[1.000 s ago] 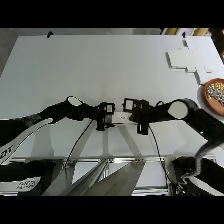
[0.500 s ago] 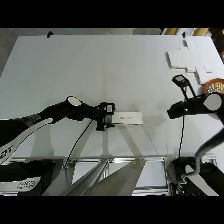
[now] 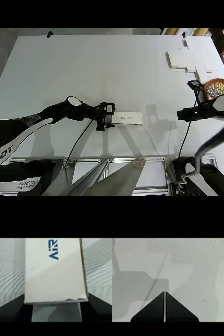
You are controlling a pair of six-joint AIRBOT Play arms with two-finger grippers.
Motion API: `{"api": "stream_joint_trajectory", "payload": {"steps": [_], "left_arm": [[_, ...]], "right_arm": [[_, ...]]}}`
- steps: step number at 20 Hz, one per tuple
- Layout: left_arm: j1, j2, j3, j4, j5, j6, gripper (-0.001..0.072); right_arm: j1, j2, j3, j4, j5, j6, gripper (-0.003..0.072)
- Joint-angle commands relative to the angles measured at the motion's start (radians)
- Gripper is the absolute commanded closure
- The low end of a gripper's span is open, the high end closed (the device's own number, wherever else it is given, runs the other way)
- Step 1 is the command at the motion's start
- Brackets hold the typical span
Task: Fold the box and place the chain.
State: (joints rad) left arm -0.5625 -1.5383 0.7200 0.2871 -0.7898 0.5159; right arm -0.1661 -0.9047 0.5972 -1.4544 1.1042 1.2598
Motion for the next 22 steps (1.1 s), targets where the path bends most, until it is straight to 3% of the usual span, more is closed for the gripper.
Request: {"api": "stream_joint_trajectory", "payload": {"steps": [1, 7, 9, 11, 13, 14, 16, 19, 22], "left_arm": [[0.000, 0.000, 0.000, 0.000, 0.000, 0.000, 0.0700], [0.001, 0.002, 0.000, -0.024, 0.004, -0.077, 0.0701], [0.008, 0.018, 0.000, 0.034, 0.000, -0.161, 0.0697], [0.022, 0.064, 0.000, 0.104, 0.001, -0.276, 0.0611], [0.059, 0.145, 0.000, 0.216, 0.001, -0.387, 0.0600], [0.089, 0.196, 0.000, 0.277, 0.001, -0.466, 0.0605], [0.159, 0.286, 0.000, 0.383, 0.010, -0.639, 0.0705], [0.313, 0.418, 0.000, 0.512, 0.029, -0.927, 0.0694], [0.499, 0.531, 0.000, 0.611, 0.051, -1.140, 0.0634]], "right_arm": [[-0.006, 0.001, -0.001, -0.004, 0.006, 0.008, 0.0671], [-0.006, 0.001, -0.001, -0.004, 0.006, 0.008, 0.0671], [-0.006, 0.001, -0.001, -0.004, 0.006, 0.008, 0.0671], [-0.006, 0.001, -0.001, -0.004, 0.006, 0.008, 0.0671], [-0.006, 0.001, -0.001, -0.004, 0.006, 0.008, 0.0671], [-0.006, 0.001, -0.001, -0.004, 0.006, 0.008, 0.0671], [-0.006, 0.001, -0.001, -0.004, 0.006, 0.008, 0.0671], [-0.006, 0.001, -0.001, -0.004, 0.006, 0.008, 0.0671], [-0.006, 0.001, -0.001, -0.004, 0.006, 0.008, 0.0671]]}}
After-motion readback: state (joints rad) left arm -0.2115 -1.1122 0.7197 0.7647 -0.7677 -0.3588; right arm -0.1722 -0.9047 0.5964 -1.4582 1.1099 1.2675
